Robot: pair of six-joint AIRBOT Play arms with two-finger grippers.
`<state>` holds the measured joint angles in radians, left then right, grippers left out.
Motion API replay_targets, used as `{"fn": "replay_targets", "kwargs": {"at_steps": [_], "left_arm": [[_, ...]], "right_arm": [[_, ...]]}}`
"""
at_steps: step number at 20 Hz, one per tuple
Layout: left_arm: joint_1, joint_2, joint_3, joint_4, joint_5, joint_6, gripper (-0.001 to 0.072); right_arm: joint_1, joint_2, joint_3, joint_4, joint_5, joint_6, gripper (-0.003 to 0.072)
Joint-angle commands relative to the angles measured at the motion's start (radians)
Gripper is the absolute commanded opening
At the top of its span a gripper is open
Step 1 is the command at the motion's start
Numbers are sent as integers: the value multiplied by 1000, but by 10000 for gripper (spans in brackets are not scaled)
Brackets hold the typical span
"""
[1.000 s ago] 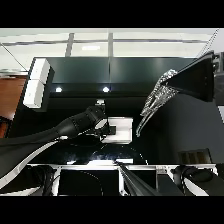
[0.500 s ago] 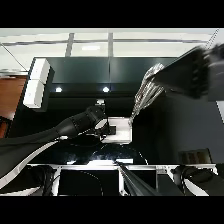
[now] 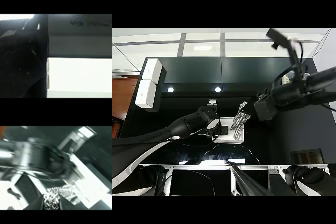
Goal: Fold the box and place the chain.
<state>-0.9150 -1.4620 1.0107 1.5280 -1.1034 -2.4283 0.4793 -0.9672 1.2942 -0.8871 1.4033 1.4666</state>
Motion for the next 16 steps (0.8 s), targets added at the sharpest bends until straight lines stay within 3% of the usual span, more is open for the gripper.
{"fn": "replay_targets", "kwargs": {"at_steps": [1, 7, 16], "left_arm": [[0, -1, 0, 0, 0, 0, 28], [0, -1, 0, 0, 3, 0, 28], [0, -5, 0, 0, 2, -3, 28]], "right_arm": [[10, 0, -92, -120, -10, 32, 4], [98, -39, -282, -29, -235, 42, 5], [105, -54, -334, -90, -267, 61, 6]]}}
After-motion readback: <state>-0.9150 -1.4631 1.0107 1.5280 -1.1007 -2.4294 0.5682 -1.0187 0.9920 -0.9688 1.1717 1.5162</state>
